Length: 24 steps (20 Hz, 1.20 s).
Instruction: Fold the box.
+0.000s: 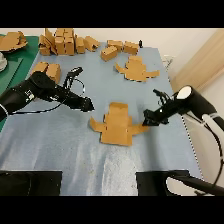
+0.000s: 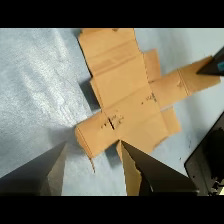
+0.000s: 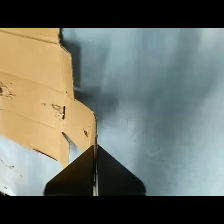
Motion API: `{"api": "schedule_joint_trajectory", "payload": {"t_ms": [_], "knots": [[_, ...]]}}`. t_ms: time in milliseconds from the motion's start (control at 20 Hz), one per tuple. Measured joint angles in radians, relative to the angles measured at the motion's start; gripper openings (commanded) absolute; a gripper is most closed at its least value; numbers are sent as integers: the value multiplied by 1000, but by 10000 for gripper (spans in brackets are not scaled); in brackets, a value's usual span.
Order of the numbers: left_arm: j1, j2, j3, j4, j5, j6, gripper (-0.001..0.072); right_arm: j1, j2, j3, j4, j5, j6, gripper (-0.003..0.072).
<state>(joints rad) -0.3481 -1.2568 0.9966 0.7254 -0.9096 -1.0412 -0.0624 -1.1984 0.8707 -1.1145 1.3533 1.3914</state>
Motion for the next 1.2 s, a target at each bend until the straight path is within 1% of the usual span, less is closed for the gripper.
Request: {"api": "schedule_joint_trajectory", "payload": {"t_ms": [50, 150, 250, 350, 400, 550, 600, 700, 750, 950, 1050, 1200], "knots": [[3, 0, 0, 0, -2, 2, 511, 2, 23, -46, 0, -15, 5, 308], [7, 0, 0, 3, -3, 2, 511, 5, 45, -114, 18, -57, 7, 304], [10, 0, 0, 5, -5, 3, 511, 6, 51, -156, 45, -100, 0, 305], [11, 0, 0, 4, -9, 4, 510, 6, 50, -177, 75, -130, -10, 290], [11, 0, 0, 6, -9, 4, 511, 6, 47, -184, 82, -138, -13, 263], [12, 0, 0, 6, -10, 4, 511, 10, 28, -195, 100, -157, -21, 255], [13, 0, 0, 6, -10, 4, 511, 14, 20, -196, 106, -158, -28, 177], [13, 0, 0, 7, -9, 3, 511, 31, 2, -199, 117, -165, -43, 130], [13, 0, 0, 7, -10, 3, 511, 42, -7, -200, 127, -171, -58, 2], [31, -5, 0, 2, -8, 1, 511, 91, -27, -201, 217, -202, -183, 4], [66, -18, 0, -21, -13, 2, 512, 110, -31, -201, 279, -216, -279, 4], [134, -57, 0, -82, -48, 36, 513, 148, -29, -202, 357, -225, -416, 3]]}}
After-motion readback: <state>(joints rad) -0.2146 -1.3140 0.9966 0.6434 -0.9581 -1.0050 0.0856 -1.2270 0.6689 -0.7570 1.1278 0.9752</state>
